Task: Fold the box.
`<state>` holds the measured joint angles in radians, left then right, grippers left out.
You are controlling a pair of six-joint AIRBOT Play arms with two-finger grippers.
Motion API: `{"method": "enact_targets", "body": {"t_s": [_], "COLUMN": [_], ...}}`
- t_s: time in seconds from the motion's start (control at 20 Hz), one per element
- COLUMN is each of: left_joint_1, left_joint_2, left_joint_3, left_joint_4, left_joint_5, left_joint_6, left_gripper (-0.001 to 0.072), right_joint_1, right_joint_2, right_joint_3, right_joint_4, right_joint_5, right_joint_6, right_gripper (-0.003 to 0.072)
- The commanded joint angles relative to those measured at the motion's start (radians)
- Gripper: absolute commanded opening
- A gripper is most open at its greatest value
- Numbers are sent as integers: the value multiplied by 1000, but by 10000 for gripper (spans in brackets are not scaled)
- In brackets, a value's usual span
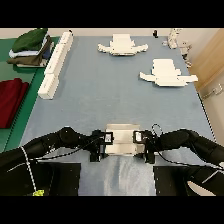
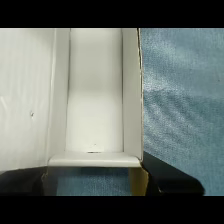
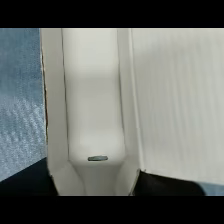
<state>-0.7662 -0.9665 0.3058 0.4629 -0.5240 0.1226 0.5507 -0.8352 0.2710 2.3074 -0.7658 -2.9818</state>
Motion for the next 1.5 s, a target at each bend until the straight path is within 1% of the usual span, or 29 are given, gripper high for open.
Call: {"method": "enact_targets", "body": {"t_s": [0.0,0.15,0.25,0.4,0.55,0.75,0.85,0.95,1.0,1.05,1.1,1.15,1.2,1.25,1.3,1.35,1.4,1.45], "left_joint_1": [-1,-1,-1,-1,-1,-1,-1,-1,-1,-1,-1,-1,-1,-1,-1,-1,-1,-1], "left_joint_2": [0,0,0,0,0,0,0,0,0,-1,0,0,0,-1,0,-1,0,0], "left_joint_3": [0,0,0,0,0,0,0,0,0,0,0,0,0,0,0,0,0,0], "left_joint_4": [0,1,1,1,1,1,1,1,1,1,1,1,1,1,1,1,1,1], "left_joint_5": [0,0,0,0,0,0,0,0,0,0,0,0,0,0,0,0,0,0], "left_joint_6": [0,1,1,1,1,0,1,1,1,1,0,1,1,1,1,1,1,1], "left_gripper": [422,423,423,423,422,422,423,422,422,423,422,422,422,422,422,422,423,422], "right_joint_1": [0,0,-1,-1,-1,-1,-1,0,0,0,0,0,1,9,27,48,72,90], "right_joint_2": [1,19,51,126,225,378,444,485,489,485,467,436,393,343,285,231,172,121], "right_joint_3": [2,11,23,37,37,47,85,130,143,142,134,125,118,117,117,119,129,150], "right_joint_4": [0,-33,-84,-209,-339,-502,-511,-454,-385,-296,-187,-95,-39,-16,-8,3,6,0], "right_joint_5": [0,-11,-26,-79,-180,-352,-418,-418,-397,-367,-332,-289,-236,-188,-122,-59,4,42], "right_joint_6": [0,13,133,289,412,725,913,1093,1167,1210,1234,1240,1271,1300,1322,1325,1324,1318], "right_gripper": [720,720,720,720,720,720,717,716,698,622,491,434,426,424,364,231,197,198]}}
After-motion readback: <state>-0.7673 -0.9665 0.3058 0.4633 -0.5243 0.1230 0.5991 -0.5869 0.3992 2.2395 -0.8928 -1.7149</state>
